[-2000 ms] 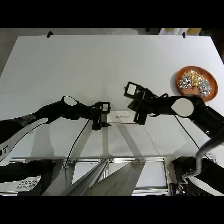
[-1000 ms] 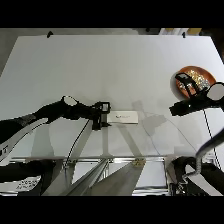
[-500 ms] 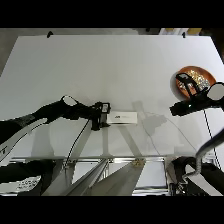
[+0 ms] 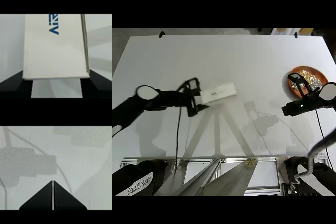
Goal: Fold the box and place the chain.
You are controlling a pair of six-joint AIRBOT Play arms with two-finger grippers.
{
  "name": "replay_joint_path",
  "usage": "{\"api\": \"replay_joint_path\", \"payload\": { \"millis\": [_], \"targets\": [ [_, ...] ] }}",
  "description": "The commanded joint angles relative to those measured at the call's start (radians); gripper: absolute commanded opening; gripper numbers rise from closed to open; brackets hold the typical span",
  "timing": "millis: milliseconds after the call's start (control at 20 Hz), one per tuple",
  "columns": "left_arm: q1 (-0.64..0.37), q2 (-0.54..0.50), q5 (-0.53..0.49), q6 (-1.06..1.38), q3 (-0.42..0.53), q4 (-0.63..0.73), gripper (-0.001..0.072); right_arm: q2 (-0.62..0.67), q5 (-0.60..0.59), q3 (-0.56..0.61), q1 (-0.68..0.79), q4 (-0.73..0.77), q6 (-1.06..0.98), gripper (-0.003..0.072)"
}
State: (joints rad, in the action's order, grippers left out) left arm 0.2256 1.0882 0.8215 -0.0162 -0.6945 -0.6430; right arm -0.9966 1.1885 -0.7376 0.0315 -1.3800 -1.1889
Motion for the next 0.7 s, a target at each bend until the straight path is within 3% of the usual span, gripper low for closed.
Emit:
{"api": "replay_joint_path", "payload": {
  "millis": [0,150,350,500,650],
  "targets": [
    [-0.194,-0.162,-0.003,-0.378,-0.001,-0.262,0.0152,-0.001,0.0,0.0,0.001,0.0,0.0,0.0021],
    [-0.398,-0.177,0.02,-0.629,-0.001,-0.389,0.0153,0.0,0.0,0.0,0.001,0.0,0.0,0.0021],
    [-0.642,-0.117,0.099,-0.804,0.016,-0.429,0.0153,-0.001,0.0,0.0,0.001,0.0,0.0,0.0021],
    [-0.721,-0.07,0.102,-0.85,0.038,-0.446,0.0154,0.0,0.0,0.0,0.001,0.0,0.0,0.0021],
    [-0.73,-0.029,0.105,-0.849,0.058,-0.497,0.0154,0.0,0.0,0.0,0.001,0.0,0.0,0.0021]
  ]
}}
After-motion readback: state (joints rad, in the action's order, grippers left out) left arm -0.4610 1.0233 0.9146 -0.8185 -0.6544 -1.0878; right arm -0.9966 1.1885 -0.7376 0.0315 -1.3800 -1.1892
